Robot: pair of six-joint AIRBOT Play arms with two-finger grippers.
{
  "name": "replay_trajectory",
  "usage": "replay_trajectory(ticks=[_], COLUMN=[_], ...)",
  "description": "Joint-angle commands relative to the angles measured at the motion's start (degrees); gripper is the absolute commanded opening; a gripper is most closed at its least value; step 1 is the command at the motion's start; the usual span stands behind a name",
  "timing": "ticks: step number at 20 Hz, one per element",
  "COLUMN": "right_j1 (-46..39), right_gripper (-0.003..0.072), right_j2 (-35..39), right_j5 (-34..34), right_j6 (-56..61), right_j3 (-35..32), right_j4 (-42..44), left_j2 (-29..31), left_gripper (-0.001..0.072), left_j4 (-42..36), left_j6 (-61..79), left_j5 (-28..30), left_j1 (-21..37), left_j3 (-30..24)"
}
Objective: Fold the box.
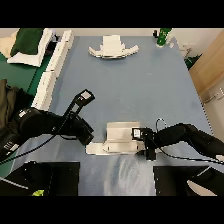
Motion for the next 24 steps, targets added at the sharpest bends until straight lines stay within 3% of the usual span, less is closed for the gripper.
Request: replay_trajectory(ticks=[1,2,3,4,5,8,11,14,17,18,19,22,24], right_j1=[0.0,0.0,0.0,0.0,0.0,0.0,0.0,0.0,0.0,0.0,0.0,0.0,0.0], right_gripper=[0.0515,0.0515,0.0515,0.0514,0.0515,0.0514,0.0514,0.0515,0.0514,0.0515,0.0515,0.0515,0.0514], right_j2=[0.0,0.0,0.0,0.0,0.0,0.0,0.0,0.0,0.0,0.0,0.0,0.0,0.0], right_j5=[0.0,0.0,0.0,0.0,0.0,0.0,0.0,0.0,0.0,0.0,0.0,0.0,0.0], right_j6=[0.1,0.1,0.1,0.1,0.1,0.1,0.1,0.1,0.1,0.1,0.1,0.1,0.1], right_j3=[0.0,0.0,0.0,0.0,0.0,0.0,0.0,0.0,0.0,0.0,0.0,0.0,0.0], right_j4=[0.1,0.1,0.1,0.1,0.1,0.1,0.1,0.1,0.1,0.1,0.1,0.1,0.1], left_j2=[1.7,1.7,1.7,1.7,1.7,1.1,-2.5,-6.9,-10.6,-12.0,-13.2,-14.9,-15.0], left_gripper=[0.0016,0.0019,0.0257,0.067,0.07,0.07,0.07,0.07,0.0699,0.0615,0.045,0.015,0.0107], left_j4=[0.6,-0.8,-2.9,-6.4,-10.6,-20.0,-21.5,-24.0,-30.4,-31.4,-31.4,-31.4,-32.0], left_j6=[18.1,22.7,27.0,31.6,36.0,50.6,57.0,60.3,65.5,65.7,65.7,65.7,65.7], left_j5=[-4.2,-3.2,-1.7,1.1,4.2,8.2,8.3,9.5,14.3,16.3,17.7,18.5,19.1], left_j1=[0.7,1.6,2.7,3.8,4.5,4.6,4.6,2.8,-0.8,-1.4,-1.5,-1.5,-1.5], left_j3=[-0.5,-1.3,-2.6,-4.3,-6.2,-11.5,-15.1,-16.0,-16.0,-16.0,-15.9,-15.9,-15.9])
